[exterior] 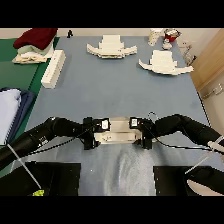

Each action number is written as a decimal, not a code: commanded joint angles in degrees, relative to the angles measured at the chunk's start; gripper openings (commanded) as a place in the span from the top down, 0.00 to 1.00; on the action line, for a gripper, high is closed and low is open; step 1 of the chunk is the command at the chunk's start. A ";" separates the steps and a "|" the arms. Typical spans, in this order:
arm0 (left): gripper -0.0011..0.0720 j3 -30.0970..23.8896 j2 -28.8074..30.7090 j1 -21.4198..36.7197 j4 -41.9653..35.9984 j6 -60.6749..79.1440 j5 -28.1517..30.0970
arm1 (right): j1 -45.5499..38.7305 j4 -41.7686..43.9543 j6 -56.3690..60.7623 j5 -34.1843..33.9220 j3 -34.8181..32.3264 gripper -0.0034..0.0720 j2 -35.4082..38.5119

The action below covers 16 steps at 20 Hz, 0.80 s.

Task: Fold the box.

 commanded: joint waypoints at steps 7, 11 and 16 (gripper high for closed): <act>0.60 -0.11 -5.49 0.11 -15.41 16.90 2.10 | 0.04 0.02 0.00 0.00 -0.02 0.32 0.00; 0.71 -0.09 -5.68 0.11 -16.96 17.18 2.27 | 0.04 0.02 0.00 0.00 -0.02 0.32 0.00; 0.92 -0.09 -7.54 0.02 -22.05 23.37 2.32 | 0.04 0.02 0.00 0.00 -0.02 0.32 0.00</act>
